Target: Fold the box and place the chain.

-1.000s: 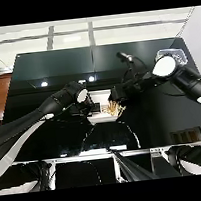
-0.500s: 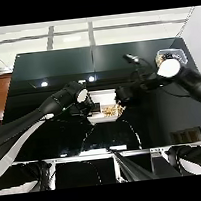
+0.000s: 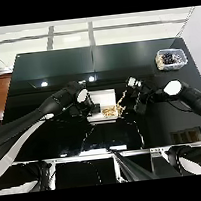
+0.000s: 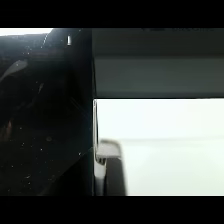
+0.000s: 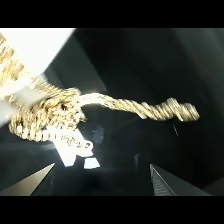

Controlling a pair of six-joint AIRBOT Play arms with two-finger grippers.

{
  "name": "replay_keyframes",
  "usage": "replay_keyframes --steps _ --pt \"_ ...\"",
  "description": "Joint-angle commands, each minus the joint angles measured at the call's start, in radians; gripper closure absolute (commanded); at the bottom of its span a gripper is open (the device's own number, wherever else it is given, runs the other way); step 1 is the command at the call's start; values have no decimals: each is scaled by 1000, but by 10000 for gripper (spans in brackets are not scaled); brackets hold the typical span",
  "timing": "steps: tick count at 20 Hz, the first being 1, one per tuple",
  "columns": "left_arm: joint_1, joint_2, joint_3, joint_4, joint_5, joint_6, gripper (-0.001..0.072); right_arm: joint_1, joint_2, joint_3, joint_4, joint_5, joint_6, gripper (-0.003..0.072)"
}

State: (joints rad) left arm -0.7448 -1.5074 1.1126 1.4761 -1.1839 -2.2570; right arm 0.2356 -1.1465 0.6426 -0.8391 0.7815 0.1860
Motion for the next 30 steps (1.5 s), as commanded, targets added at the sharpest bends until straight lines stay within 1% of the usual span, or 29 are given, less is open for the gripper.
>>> replay_keyframes --steps 1,3,6,8,12,20,29,30 --pt "1 0 0 0 -10 2 684 -4 -99 15 130 37 -522 -26" --pt "1 0 0 0 -10 2 684 -5 -129 46 179 34 -565 -26" --pt "1 0 0 0 -10 2 684 3 -157 68 216 66 -576 -26" --pt "1 0 0 0 -10 2 684 23 -172 68 215 87 -575 -26" --pt "1 0 0 0 -9 2 684 62 -201 68 218 90 -566 -26" --pt "1 0 0 0 -7 2 684 62 -244 68 211 77 -563 -26" --pt "1 0 0 0 -7 2 684 62 -245 68 192 46 -510 -16" --pt "1 0 0 0 -7 2 684 62 -245 68 192 47 -504 145"
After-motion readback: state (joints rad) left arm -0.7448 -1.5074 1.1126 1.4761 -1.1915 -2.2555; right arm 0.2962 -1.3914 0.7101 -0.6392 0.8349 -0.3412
